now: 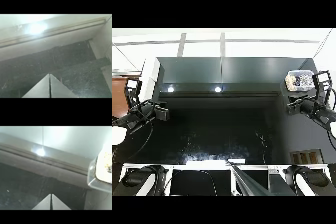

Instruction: Fold the box and place the chain.

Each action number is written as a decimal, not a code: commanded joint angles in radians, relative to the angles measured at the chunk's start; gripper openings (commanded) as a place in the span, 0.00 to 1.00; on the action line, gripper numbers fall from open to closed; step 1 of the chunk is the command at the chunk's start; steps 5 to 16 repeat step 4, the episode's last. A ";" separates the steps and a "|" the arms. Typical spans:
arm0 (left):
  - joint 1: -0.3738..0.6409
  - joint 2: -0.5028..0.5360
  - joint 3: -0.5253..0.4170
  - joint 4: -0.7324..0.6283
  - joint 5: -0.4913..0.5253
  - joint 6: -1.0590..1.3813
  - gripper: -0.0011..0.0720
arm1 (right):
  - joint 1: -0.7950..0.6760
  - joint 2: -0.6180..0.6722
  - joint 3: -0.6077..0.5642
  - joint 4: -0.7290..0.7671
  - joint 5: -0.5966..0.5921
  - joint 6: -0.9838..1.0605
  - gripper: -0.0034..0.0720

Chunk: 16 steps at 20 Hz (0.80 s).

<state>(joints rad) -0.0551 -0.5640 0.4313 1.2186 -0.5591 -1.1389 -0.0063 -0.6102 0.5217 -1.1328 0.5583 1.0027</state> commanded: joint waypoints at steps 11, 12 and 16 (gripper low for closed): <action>-0.001 0.001 -0.001 0.000 0.002 0.001 0.06 | 0.000 0.001 -0.001 -0.002 -0.002 0.000 0.08; -0.001 0.001 -0.001 0.000 0.002 0.001 0.06 | 0.000 0.001 -0.001 -0.002 -0.002 0.000 0.08; -0.001 0.001 -0.001 0.000 0.002 0.001 0.06 | 0.000 0.001 -0.001 -0.002 -0.002 0.000 0.08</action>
